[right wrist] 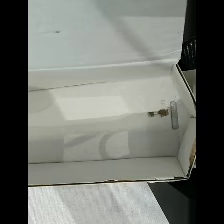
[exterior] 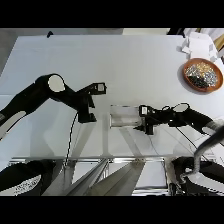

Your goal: Fold the box and place the chain.

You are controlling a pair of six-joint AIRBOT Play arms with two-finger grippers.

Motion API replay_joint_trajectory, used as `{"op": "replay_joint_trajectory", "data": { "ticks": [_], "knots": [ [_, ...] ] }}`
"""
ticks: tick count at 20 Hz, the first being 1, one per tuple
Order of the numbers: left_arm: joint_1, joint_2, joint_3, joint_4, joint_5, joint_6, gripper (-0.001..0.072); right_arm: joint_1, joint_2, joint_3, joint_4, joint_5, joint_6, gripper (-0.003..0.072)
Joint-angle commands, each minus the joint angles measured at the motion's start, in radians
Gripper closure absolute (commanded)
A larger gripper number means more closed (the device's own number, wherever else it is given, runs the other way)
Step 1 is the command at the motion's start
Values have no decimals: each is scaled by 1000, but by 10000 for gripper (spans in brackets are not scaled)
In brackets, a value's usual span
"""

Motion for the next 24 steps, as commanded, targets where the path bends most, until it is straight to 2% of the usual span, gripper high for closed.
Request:
{"op": "replay_joint_trajectory", "data": {
  "ticks": [1,3,5,9,17,24],
  "knots": [
    [15,-37,-103,-233,86,449,12,0,1,0,0,0,0,306],
    [-13,-86,-103,-248,97,570,12,0,1,0,0,0,0,306],
    [-44,-127,-103,-269,130,583,9,0,1,0,0,0,0,306],
    [-74,-183,-103,-280,248,583,1,0,1,0,0,0,0,306],
    [-85,-203,-103,-385,235,579,-2,0,1,0,0,0,0,306],
    [-99,-220,-104,-388,231,525,-2,0,1,0,0,0,0,306]
  ]
}}
